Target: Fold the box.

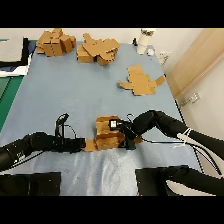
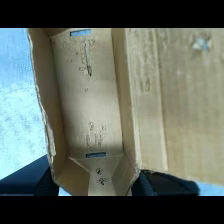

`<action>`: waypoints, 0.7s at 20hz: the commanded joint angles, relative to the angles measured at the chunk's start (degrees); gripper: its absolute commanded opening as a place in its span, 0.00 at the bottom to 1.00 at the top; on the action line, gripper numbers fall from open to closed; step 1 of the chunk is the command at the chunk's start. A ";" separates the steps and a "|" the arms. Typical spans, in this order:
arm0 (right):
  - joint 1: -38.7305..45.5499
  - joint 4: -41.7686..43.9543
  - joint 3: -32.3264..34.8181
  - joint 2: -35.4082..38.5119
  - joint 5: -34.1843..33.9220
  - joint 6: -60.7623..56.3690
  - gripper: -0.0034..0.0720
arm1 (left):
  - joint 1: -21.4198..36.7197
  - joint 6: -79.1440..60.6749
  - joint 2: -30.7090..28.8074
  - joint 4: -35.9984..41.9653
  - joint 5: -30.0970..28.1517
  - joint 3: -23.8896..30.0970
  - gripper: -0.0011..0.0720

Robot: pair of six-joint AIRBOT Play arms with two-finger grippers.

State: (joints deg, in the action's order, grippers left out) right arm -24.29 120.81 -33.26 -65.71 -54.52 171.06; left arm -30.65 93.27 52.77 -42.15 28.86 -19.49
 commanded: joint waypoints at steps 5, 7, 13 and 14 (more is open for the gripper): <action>0.02 0.00 0.00 -0.04 0.02 -0.02 0.76 | -1.88 -2.40 -0.66 3.82 0.59 -3.54 0.03; 0.02 0.00 0.00 -0.04 0.00 -0.02 0.76 | -1.88 -2.36 -0.70 3.85 1.86 -5.01 0.03; 0.02 0.00 0.00 -0.04 0.02 -0.02 0.76 | -1.88 -2.19 -0.57 4.96 2.84 -5.75 0.48; 0.02 0.00 0.00 -0.04 0.02 -0.02 0.76 | -1.88 -2.16 -0.57 5.01 2.82 -5.77 0.48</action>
State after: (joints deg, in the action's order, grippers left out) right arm -24.29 120.79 -33.26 -65.71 -54.52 171.04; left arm -32.58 91.15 52.16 -37.65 31.14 -24.91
